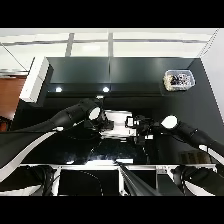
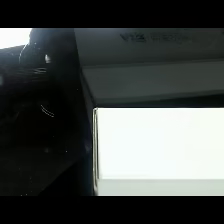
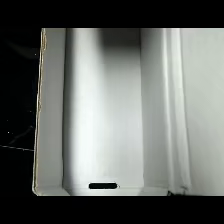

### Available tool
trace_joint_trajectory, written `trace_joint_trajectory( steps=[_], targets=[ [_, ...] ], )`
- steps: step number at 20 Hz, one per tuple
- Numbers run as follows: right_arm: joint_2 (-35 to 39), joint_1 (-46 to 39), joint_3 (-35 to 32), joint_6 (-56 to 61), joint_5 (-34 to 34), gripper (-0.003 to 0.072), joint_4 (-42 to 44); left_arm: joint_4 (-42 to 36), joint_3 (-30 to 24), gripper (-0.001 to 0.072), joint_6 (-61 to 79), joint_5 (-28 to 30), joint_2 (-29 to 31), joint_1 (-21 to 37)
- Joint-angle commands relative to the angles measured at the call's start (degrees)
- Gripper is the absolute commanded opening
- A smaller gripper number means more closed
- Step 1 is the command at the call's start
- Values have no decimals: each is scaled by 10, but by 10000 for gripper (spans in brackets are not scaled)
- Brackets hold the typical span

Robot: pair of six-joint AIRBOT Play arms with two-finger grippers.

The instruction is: Fold the box and place the chain.

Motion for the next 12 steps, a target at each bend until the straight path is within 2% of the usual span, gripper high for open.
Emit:
trace_joint_trajectory(
  steps=[1, 7, 12],
  targets=[
    [12, 0, 0, 24, 10, 614, -5, 8, 0, 26, 0, -23, 1, 0],
    [76, -6, 0, 85, 47, 614, -120, 11, 0, 26, 0, -31, 1, 0],
    [85, -16, 0, 86, 62, 614, -139, 10, 0, 27, 1, -33, 1, 0]
  ],
)
